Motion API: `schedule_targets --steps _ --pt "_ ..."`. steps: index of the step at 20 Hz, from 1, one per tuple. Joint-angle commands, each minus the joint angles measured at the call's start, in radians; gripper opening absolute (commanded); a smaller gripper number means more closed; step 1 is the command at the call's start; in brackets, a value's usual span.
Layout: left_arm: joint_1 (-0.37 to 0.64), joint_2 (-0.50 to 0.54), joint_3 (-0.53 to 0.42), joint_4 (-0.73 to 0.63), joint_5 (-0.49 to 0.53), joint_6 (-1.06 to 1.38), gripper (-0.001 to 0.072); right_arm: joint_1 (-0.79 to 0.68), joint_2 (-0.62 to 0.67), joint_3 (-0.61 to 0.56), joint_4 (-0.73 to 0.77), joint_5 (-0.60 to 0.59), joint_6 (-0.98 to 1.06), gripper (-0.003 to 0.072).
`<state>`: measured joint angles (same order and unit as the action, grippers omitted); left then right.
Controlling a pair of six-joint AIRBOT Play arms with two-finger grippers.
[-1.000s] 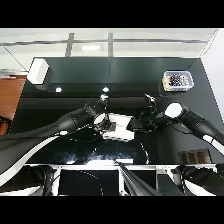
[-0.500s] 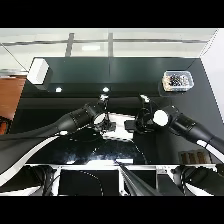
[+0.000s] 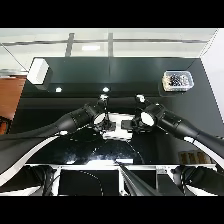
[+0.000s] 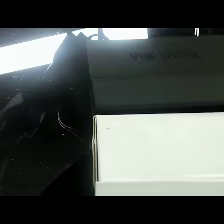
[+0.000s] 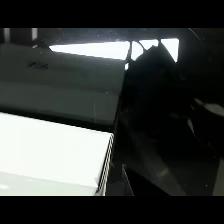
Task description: Fold the box and place the chain.
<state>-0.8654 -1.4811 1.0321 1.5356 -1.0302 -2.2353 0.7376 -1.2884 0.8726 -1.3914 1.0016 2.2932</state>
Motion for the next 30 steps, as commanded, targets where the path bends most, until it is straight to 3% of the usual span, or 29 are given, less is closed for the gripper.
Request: schedule_targets --steps 1,8,10,12,16,17,18,21,22,23,26,27,28,29,30 --pt "0.000 0.000 0.000 0.000 -0.002 0.003 0.0030 0.020 -0.037 0.027 -0.013 0.035 0.087 0.0271" --pt "0.000 0.000 0.000 0.000 0.000 0.003 0.0029 0.038 -0.084 0.043 -0.017 0.026 0.105 0.0248" --pt "0.000 0.000 0.000 0.000 0.000 0.003 0.0030 0.039 -0.087 0.048 -0.017 0.026 0.112 0.0169" --pt "0.000 0.000 0.000 0.000 0.001 0.003 0.0029 0.041 -0.087 0.048 -0.017 0.026 0.111 0.0009" --pt "0.000 0.000 0.000 0.000 0.000 0.003 0.0030 0.043 -0.087 0.048 -0.017 0.026 0.111 0.0016" --pt "0.000 0.000 0.000 0.000 0.000 0.003 0.0030 0.044 -0.087 0.049 -0.015 0.025 0.111 0.0116" --pt "0.000 0.000 0.000 0.000 0.000 0.003 0.0030 0.046 -0.087 0.049 -0.014 0.023 0.110 0.0142" --pt "0.000 -0.001 0.000 0.000 0.001 0.003 0.0030 0.048 -0.087 0.049 -0.012 0.023 0.109 0.0138" --pt "0.000 -0.001 0.000 0.000 0.001 0.003 0.0030 0.048 -0.087 0.049 -0.012 0.023 0.109 0.0105" --pt "0.000 -0.001 0.000 0.000 0.001 0.003 0.0029 0.048 -0.087 0.049 -0.013 0.024 0.109 0.0011" --pt "0.000 -0.001 0.000 0.000 0.000 0.003 0.0029 0.048 -0.086 0.049 -0.012 0.023 0.109 0.0014" --pt "0.000 -0.001 0.000 0.000 0.000 0.003 0.0030 0.048 -0.085 0.049 -0.011 0.023 0.108 0.0094" --pt "0.000 0.000 0.000 0.000 0.000 0.003 0.0029 0.047 -0.082 0.050 0.002 0.025 0.084 0.0367" --pt "0.000 -0.001 0.000 0.000 0.000 0.003 0.0030 0.040 -0.070 0.050 0.027 0.031 0.007 0.0448" --pt "0.000 -0.001 0.000 0.000 0.000 0.003 0.0030 0.032 -0.053 0.050 0.032 0.045 -0.037 0.0448"
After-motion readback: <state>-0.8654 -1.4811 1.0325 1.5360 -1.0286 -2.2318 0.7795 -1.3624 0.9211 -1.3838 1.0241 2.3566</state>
